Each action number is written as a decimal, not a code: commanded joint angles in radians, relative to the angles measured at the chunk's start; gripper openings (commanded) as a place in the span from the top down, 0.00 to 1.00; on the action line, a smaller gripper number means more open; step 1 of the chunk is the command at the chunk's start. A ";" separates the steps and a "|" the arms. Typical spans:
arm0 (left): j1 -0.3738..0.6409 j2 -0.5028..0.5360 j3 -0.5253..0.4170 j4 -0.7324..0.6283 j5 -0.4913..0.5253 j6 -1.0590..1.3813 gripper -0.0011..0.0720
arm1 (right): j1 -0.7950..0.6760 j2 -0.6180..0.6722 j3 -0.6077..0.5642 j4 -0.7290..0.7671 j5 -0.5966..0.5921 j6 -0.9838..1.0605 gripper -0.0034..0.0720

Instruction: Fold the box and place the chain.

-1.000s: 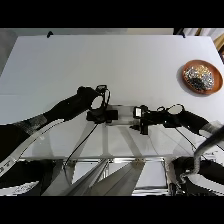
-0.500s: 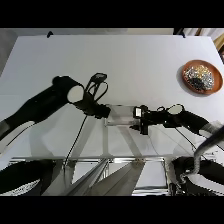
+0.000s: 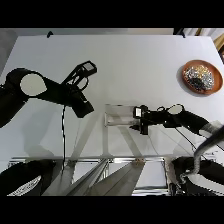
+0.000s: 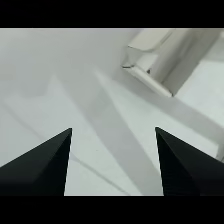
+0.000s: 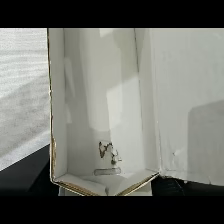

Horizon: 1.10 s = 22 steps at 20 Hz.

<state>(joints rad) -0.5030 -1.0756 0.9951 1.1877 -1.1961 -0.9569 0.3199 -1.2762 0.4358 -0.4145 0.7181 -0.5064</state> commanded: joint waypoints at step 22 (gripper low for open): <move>0.031 -0.009 -0.172 -0.129 0.242 0.618 0.20 | 0.000 0.001 0.000 0.000 0.000 0.000 0.43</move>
<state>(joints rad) -0.4728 -1.0798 0.8238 1.0100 -0.9737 -0.3428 0.3199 -1.2762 0.4358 -0.4141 0.7181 -0.5060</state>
